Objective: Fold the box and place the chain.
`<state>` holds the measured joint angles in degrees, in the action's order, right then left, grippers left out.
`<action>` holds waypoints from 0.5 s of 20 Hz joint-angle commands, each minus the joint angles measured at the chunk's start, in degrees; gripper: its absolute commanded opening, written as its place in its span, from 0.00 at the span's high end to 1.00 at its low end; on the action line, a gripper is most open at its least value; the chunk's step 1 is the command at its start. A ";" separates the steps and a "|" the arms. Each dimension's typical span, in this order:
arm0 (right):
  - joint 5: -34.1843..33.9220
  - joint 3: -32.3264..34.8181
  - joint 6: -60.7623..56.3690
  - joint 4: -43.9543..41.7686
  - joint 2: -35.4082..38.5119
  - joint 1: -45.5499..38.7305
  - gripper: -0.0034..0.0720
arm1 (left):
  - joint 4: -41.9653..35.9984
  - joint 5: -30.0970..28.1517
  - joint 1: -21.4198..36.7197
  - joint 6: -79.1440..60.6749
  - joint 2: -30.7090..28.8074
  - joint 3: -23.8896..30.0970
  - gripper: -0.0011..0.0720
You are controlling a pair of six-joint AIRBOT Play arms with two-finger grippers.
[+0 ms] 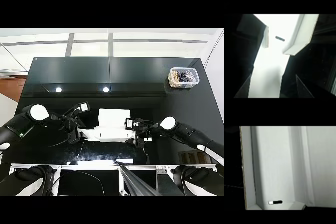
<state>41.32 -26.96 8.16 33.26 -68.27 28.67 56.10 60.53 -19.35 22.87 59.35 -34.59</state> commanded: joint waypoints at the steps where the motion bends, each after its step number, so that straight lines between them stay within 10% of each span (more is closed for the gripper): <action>1: 0.00 0.02 -0.02 0.00 -0.04 0.04 0.42 | -1.62 -0.35 -0.31 -14.45 2.38 0.02 0.13; 10: 0.00 0.02 -0.02 0.00 -0.04 0.04 0.42 | -12.83 -1.22 -1.05 -28.68 6.67 0.04 0.13</action>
<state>41.32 -26.96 8.16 33.26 -68.27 28.67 44.56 57.89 -19.90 -2.20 64.23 -34.59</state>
